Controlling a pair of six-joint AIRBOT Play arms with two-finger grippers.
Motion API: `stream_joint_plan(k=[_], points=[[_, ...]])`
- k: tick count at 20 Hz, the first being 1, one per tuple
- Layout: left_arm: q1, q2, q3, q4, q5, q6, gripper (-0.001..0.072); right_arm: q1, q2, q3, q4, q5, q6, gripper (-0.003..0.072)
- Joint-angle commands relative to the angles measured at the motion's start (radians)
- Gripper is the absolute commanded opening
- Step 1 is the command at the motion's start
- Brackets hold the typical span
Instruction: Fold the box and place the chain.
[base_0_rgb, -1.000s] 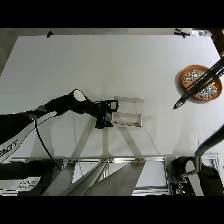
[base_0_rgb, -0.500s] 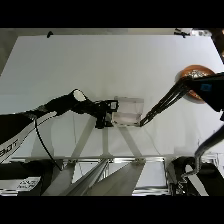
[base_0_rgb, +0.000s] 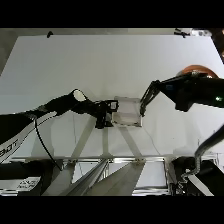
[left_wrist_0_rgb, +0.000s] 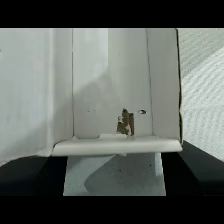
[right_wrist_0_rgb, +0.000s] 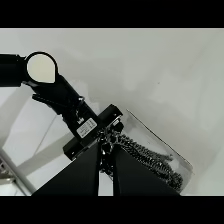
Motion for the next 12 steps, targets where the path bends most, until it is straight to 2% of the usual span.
stream_joint_plan(k=[1, 5, 12], points=[[0.0, 0.0, 0.0, 0.0, 0.0, 0.0, 0.0255, 0.07, -0.061, -0.008, -0.018, -0.048, 0.006, 0.0004], [0.0, 0.0, 0.0, 0.0, 0.0, 0.0, 0.0255, 0.13, -0.089, -0.007, 0.01, -0.129, 0.019, 0.0004], [0.0, 0.0, 0.0, 0.0, 0.0, 0.0, 0.0255, 0.131, -0.089, -0.007, 0.09, -0.209, 0.022, 0.0004]])
